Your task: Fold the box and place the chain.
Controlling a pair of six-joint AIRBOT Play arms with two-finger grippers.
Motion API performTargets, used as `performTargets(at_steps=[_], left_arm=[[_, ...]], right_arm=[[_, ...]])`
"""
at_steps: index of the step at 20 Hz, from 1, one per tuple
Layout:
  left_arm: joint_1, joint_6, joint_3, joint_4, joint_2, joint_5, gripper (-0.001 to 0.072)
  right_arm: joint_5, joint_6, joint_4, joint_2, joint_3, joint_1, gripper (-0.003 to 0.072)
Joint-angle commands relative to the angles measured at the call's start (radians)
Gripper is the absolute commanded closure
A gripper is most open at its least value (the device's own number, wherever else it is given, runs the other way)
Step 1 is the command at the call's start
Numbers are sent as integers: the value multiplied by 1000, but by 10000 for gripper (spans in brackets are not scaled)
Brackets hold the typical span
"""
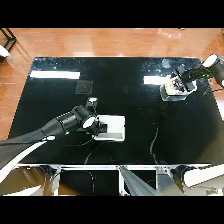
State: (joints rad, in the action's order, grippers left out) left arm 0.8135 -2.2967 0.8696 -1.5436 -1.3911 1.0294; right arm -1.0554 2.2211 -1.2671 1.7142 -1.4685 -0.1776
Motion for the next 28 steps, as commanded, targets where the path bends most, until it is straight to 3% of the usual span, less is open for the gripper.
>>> performTargets(at_steps=[1, 6, 7, 11, 12, 20, 28], left_arm=[[0, 0, -1, 0, -1, 0, 685], [0, 0, -1, 0, -1, 0, 685], [0, 0, -1, 0, -1, 0, 685], [0, 0, -1, 0, -1, 0, 685], [0, 0, -1, 0, -1, 0, 685], [0, 0, -1, 0, -1, 0, 685], [0, 0, -1, 0, -1, 0, 685]], right_arm=[[-14, -16, 0, 17, 0, 12, 88], [-18, -29, 2, 35, 0, 34, 89], [-18, -30, 3, 36, 0, 35, 165], [-13, -89, 3, 36, 0, 34, 628], [-11, -112, 3, 36, 0, 34, 665], [-21, -360, 28, -63, -6, 14, 667], [41, -625, 205, -438, -6, -14, 669]])
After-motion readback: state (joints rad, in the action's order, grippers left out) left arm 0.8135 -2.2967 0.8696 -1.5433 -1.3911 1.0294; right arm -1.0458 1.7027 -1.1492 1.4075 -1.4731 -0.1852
